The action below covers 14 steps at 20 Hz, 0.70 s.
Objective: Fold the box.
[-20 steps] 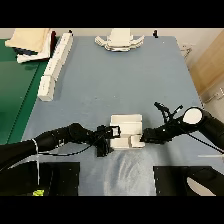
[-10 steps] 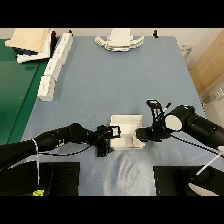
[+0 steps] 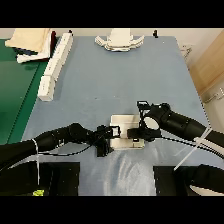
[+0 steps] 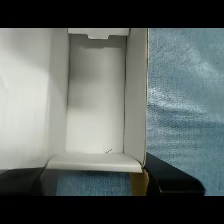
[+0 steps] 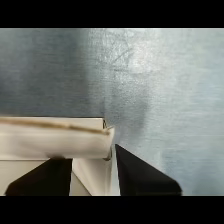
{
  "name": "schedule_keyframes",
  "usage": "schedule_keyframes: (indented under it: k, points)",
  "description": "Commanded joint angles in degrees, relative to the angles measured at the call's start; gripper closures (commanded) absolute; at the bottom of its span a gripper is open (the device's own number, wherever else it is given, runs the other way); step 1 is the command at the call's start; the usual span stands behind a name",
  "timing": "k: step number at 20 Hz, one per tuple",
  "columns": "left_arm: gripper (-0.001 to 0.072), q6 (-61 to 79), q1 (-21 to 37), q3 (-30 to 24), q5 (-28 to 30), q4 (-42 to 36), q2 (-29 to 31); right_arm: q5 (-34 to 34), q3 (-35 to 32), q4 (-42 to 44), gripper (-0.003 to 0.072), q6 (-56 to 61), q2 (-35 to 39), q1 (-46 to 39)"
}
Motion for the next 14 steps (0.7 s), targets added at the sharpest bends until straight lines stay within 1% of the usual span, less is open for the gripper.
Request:
schedule_keyframes:
  k: [1, 4, 6, 8, 9, 10, 12, 14]
  points:
    - [0.0254, 0.02, -0.04, 0.04, 0.02, 0.0, 0.02, 3.04, 1.49, -1.44, 0.0274, 3.34, -3.1, 1.05]
    - [0.0254, 0.02, -0.04, 0.02, 0.02, 0.0, 0.02, 2.99, 1.49, -1.86, 0.0276, 4.2, -3.93, 1.05]
    - [0.0254, 0.02, -0.04, 0.04, 0.02, 0.0, 0.02, 2.95, 1.49, -2.47, 0.0385, 4.2, -4.68, 1.07]
    - [0.0254, 0.02, -0.04, 0.04, 0.04, 0.0, 0.02, 2.97, 1.49, -2.75, 0.0408, 4.15, -5.27, 1.05]
    - [0.0254, 0.02, -0.04, 0.02, 0.02, 0.0, 0.02, 2.97, 1.49, -2.93, 0.0526, 4.13, -5.33, 1.05]
    - [0.0254, 0.02, -0.04, 0.02, 0.02, 0.0, 0.04, 2.99, 1.49, -2.99, 0.0591, 4.13, -5.33, 1.05]
    - [0.0254, 0.02, -0.04, 0.02, 0.02, 0.0, 0.04, 3.04, 1.49, -3.39, 0.068, 3.89, -5.33, 1.07]
    - [0.0254, 0.02, -0.04, 0.02, 0.02, 0.0, 0.02, 3.02, 1.49, -3.37, 0.0681, 3.61, -5.33, 1.07]
